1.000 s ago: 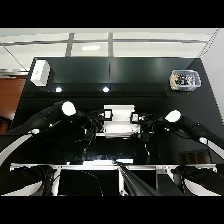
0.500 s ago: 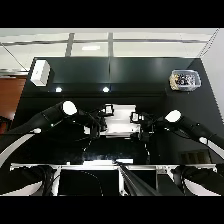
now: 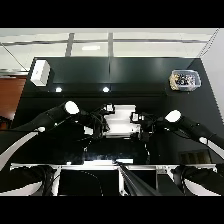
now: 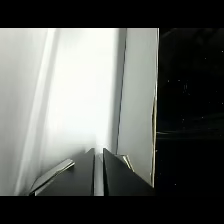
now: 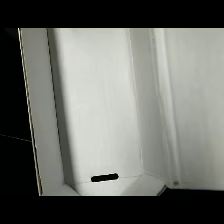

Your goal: Fold the box and place the chain.

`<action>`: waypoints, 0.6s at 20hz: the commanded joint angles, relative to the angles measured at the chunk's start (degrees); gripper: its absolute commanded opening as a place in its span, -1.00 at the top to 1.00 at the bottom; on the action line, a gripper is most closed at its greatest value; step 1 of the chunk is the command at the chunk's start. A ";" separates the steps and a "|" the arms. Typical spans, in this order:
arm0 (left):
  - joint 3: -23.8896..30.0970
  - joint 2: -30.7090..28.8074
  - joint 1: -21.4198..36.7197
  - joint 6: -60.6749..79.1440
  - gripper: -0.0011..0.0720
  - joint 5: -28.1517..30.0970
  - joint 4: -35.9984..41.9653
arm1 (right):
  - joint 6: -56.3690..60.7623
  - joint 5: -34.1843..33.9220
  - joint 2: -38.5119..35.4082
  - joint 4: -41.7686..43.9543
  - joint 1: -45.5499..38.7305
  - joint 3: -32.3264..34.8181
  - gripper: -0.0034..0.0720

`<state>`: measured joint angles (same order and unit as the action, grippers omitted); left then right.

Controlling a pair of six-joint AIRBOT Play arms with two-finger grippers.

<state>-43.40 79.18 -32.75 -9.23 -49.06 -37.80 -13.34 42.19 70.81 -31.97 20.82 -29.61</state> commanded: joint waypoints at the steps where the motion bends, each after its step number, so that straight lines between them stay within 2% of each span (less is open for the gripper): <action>1: 0.00 0.50 -0.04 0.00 0.34 -0.24 -0.96 | 0.02 0.00 -0.04 0.00 0.00 0.04 -0.26; 2: 0.00 0.48 -0.04 -0.04 -0.07 -0.28 -0.94 | 0.02 -0.02 -0.04 0.00 0.00 0.04 -0.26; 3: -0.02 0.44 0.02 -0.17 0.38 -0.81 -0.96 | 0.02 0.00 -0.04 0.00 0.00 0.04 -0.26; 4: -0.17 0.44 0.00 -0.22 0.72 -1.20 -1.18 | 0.02 0.00 -0.04 0.00 0.00 0.04 -0.26; 5: -0.17 0.42 0.00 -0.22 0.70 -1.31 -1.11 | 0.02 0.00 -0.04 0.02 0.00 0.04 -0.26; 6: -0.22 0.37 0.04 -0.22 0.90 -1.92 -1.20 | 0.02 0.00 -0.04 0.00 0.00 0.04 -0.26; 9: -1.20 -2.01 2.45 -8.55 0.90 -6.47 -5.40 | 0.02 0.00 -0.04 0.00 0.00 0.04 -0.26; 12: -1.18 -8.66 7.72 -18.67 0.90 -11.80 -14.51 | 0.02 0.00 -0.04 0.00 0.00 0.04 -0.26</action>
<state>-44.34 74.98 -28.77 -18.35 -56.10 -44.80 -13.30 42.22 70.81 -31.94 20.82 -29.58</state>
